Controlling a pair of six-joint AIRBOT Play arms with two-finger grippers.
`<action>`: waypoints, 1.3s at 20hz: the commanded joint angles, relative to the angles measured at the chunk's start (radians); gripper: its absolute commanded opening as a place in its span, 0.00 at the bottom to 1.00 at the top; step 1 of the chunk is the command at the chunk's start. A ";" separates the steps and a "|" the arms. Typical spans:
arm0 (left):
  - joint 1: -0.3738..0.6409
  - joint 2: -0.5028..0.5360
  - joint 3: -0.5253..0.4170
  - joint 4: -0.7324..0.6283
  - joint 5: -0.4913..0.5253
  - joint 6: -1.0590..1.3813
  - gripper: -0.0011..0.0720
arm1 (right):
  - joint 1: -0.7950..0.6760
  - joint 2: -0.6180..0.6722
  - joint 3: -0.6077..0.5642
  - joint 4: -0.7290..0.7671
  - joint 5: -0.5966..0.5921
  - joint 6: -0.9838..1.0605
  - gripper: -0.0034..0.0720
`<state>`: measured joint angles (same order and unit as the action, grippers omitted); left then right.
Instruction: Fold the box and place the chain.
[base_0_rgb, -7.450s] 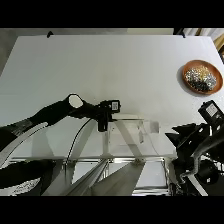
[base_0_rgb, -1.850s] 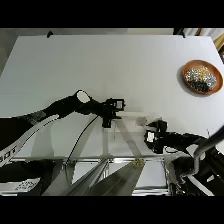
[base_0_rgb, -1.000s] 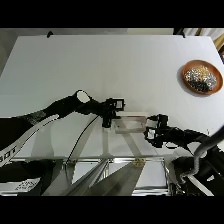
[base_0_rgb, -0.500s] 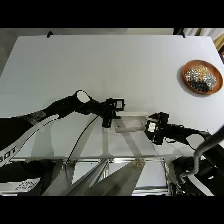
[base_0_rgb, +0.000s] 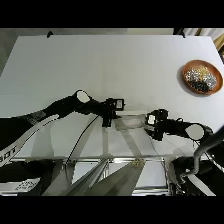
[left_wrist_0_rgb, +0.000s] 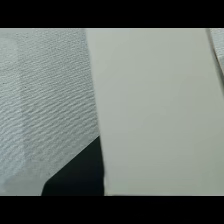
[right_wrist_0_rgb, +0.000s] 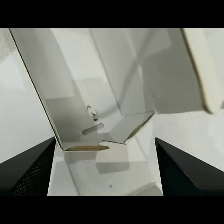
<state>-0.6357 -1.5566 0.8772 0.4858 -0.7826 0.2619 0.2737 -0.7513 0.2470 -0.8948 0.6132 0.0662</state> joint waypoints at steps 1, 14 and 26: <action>-0.001 0.000 0.000 0.001 -0.004 0.000 0.03 | -0.036 -0.024 0.019 0.086 0.039 -0.105 0.95; -0.001 0.000 0.000 0.001 -0.003 0.000 0.03 | -0.115 -0.161 0.049 0.245 0.125 -0.363 0.95; -0.001 0.000 0.000 0.001 -0.003 0.000 0.03 | -0.150 -0.235 0.063 0.308 0.205 -0.512 0.95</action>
<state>-0.6357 -1.5566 0.8772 0.4873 -0.7860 0.2630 0.1249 -0.9672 0.3046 -0.6231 0.7994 -0.4103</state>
